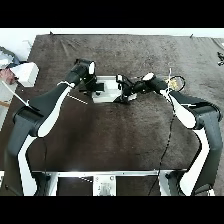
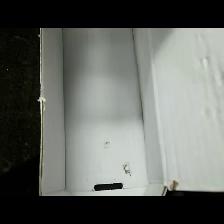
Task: Fold the box and place the chain.
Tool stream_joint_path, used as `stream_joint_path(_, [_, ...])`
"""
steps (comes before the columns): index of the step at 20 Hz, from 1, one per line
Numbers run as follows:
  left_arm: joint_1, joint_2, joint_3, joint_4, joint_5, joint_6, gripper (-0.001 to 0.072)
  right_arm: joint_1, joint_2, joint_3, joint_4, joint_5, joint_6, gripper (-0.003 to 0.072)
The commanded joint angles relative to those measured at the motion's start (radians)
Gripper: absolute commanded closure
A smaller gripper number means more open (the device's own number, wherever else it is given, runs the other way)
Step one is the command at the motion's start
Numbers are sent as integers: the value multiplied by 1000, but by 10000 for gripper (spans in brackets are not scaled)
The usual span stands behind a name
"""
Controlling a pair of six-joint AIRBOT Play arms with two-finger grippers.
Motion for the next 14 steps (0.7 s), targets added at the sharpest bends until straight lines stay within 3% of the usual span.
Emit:
stream_joint_path(1, [1, 3, 55, 14, -77, 124, 10, 0, 0, 0, 2, 0, 0, 145])
stream_joint_path(10, [40, 140, 48, 2, -53, 459, 3, 0, 0, 0, 1, 0, 0, 145])
stream_joint_path(12, [89, 157, 45, -94, -54, 552, 3, 0, 0, 0, 1, 0, 0, 144])
stream_joint_path(14, [157, 164, 46, -315, -55, 687, 3, 0, 0, 0, 1, 0, 0, 145])
